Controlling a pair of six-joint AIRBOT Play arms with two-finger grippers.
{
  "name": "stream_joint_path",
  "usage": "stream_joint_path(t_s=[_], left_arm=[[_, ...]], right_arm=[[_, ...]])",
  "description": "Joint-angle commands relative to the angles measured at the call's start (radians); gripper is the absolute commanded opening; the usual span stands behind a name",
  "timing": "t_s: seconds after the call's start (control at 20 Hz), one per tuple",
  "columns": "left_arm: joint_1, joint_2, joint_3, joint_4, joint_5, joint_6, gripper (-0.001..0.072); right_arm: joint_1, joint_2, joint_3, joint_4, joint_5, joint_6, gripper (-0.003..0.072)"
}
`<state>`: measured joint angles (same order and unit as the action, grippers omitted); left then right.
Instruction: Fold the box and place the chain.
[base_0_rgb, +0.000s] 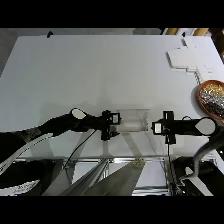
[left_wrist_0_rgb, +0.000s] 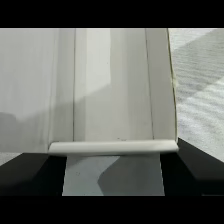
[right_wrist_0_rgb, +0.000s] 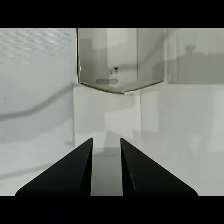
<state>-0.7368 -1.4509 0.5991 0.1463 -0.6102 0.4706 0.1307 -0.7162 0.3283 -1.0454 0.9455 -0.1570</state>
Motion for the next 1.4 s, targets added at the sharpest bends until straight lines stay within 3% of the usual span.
stream_joint_path(t_s=[0.0, 0.5, 0.75, 1.05, 1.2, 1.35], left_arm=[[0.000, 0.000, 0.000, 0.000, 0.000, 0.000, 0.0333], [0.000, 0.000, 0.000, 0.000, 0.000, 0.000, 0.0333], [0.000, 0.000, 0.000, 0.000, 0.000, 0.000, 0.0333], [0.000, 0.000, 0.000, 0.000, 0.000, 0.000, 0.0333], [0.000, 0.000, 0.000, 0.000, 0.000, 0.000, 0.0333], [0.000, 0.000, 0.000, 0.000, 0.000, 0.000, 0.0333]], right_arm=[[0.000, -0.079, 0.000, 0.135, -0.076, -0.123, 0.0156], [0.000, -0.206, -0.001, 0.237, -0.092, -0.219, 0.0154], [0.000, -0.248, -0.020, 0.458, -0.082, -0.343, 0.0154], [0.014, -0.288, -0.027, 0.486, -0.066, -0.375, 0.0160], [0.031, -0.291, -0.028, 0.484, -0.061, -0.368, 0.0297], [-0.002, -0.265, -0.028, 0.408, -0.064, -0.278, 0.0318]])
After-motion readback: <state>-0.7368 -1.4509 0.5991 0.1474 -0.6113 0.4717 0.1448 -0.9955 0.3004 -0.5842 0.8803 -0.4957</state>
